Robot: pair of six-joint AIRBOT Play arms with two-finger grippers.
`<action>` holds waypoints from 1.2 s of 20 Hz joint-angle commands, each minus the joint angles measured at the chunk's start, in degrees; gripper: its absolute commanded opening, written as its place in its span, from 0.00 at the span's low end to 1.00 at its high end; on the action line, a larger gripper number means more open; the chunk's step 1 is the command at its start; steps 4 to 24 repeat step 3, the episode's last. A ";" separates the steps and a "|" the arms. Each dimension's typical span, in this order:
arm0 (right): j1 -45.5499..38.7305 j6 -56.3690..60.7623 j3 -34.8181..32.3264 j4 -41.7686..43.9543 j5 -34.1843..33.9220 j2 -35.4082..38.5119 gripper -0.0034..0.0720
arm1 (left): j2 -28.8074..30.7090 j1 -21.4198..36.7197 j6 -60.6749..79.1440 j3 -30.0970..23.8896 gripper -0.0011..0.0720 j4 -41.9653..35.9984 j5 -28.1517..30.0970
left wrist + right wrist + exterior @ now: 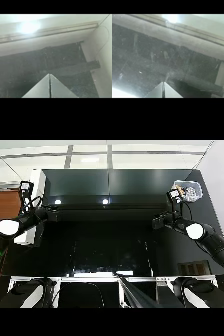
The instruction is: Fold the box and place the chain.
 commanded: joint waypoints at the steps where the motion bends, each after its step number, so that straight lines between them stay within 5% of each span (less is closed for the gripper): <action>1: -0.04 0.00 -0.02 -0.07 -0.07 -0.02 0.07 | 0.07 0.00 0.00 -0.02 0.05 0.00 0.13; 24: -0.04 0.00 -0.02 -0.07 -0.07 -0.02 0.07 | 0.07 0.00 0.00 -0.02 0.05 0.00 0.13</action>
